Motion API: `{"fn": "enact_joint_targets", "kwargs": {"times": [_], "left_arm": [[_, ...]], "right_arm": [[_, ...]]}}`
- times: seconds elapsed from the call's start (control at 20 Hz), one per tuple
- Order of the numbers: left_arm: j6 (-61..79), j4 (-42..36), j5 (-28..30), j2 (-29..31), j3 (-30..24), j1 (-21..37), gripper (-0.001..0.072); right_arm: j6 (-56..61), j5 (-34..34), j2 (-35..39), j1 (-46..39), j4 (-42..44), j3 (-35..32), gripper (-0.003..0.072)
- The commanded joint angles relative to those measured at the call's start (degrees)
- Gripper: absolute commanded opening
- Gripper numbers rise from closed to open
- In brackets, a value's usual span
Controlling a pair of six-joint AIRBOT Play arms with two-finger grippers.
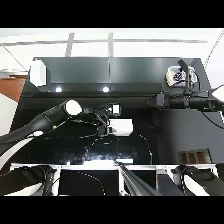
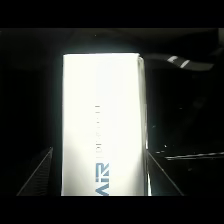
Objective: Fold the box and place the chain.
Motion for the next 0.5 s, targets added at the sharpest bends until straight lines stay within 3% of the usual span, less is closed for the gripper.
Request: {"fn": "enact_joint_targets", "kwargs": {"times": [0.0, 0.45], "left_arm": [[-0.22, -0.66, 0.74, 0.42, 0.07, -0.02, 0.0717], [-4.57, -2.6, -0.35, -2.01, 0.04, -0.04, 0.0717]], "right_arm": [[0.02, 0.04, 0.04, -0.02, -0.02, -0.02, 0.0028], [0.02, 0.04, 0.04, -0.02, -0.02, -0.02, 0.0028]]}}
